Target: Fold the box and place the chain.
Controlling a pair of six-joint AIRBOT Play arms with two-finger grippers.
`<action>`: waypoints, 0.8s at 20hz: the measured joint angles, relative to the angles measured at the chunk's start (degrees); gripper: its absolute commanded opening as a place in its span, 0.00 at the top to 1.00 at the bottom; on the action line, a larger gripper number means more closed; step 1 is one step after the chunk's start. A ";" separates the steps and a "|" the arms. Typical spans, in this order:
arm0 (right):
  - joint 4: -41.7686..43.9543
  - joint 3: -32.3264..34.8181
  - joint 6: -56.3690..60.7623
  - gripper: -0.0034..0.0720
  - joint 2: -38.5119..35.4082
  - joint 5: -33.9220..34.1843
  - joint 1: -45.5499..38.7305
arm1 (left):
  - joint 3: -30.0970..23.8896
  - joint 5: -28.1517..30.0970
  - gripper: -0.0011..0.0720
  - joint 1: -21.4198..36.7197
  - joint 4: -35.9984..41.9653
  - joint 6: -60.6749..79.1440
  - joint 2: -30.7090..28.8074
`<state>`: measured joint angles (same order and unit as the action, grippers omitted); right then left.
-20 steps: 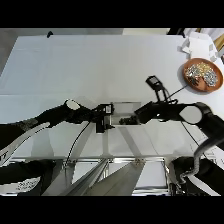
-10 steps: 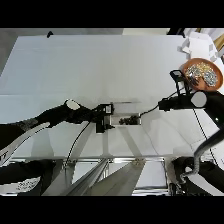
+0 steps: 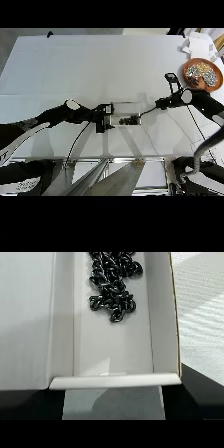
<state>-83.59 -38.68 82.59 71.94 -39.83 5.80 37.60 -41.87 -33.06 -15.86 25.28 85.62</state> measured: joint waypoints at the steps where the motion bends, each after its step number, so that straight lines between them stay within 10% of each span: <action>1: 0.02 -0.02 0.07 0.64 0.42 0.37 0.00 | 0.00 0.00 0.55 0.00 0.00 0.00 0.00; 7: 0.24 -0.07 0.09 0.93 1.68 1.05 0.00 | 0.00 0.02 0.55 0.00 0.00 -0.02 0.00; 16: -0.61 0.00 -0.04 0.94 -2.84 0.11 -0.04 | 0.00 0.02 0.55 0.00 0.00 0.00 0.00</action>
<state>-84.20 -38.68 82.54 69.10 -39.72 5.76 37.60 -41.85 -33.06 -15.86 25.28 85.62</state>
